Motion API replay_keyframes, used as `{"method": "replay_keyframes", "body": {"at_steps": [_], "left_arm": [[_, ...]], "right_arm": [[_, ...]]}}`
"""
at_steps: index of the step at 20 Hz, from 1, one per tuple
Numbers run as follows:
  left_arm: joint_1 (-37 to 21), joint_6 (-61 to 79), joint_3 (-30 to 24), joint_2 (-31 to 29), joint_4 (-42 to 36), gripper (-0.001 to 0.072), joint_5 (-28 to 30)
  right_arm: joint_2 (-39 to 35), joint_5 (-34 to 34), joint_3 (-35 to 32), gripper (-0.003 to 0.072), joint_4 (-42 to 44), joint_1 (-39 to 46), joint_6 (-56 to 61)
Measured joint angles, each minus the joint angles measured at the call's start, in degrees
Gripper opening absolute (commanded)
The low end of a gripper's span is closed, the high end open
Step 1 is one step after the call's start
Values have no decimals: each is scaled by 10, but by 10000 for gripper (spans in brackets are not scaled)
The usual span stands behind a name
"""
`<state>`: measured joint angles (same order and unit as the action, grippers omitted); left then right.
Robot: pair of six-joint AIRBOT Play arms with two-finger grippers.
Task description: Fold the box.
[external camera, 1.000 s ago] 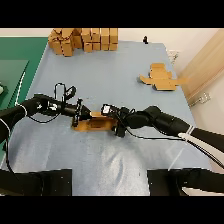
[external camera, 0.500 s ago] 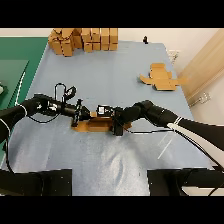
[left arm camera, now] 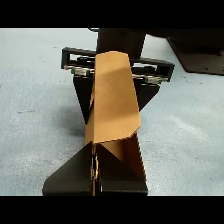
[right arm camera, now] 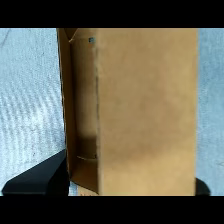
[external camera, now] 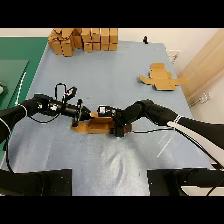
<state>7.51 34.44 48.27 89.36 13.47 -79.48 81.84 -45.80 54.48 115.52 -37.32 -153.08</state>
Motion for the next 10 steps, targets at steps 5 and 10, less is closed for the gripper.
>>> {"method": "replay_keyframes", "body": {"at_steps": [5,10], "left_arm": [[0,0,0,0,0,16,0],[0,0,0,0,0,16,0]], "right_arm": [[2,1,-2,556,5,4,0],[12,1,-2,553,5,5,0]]}}
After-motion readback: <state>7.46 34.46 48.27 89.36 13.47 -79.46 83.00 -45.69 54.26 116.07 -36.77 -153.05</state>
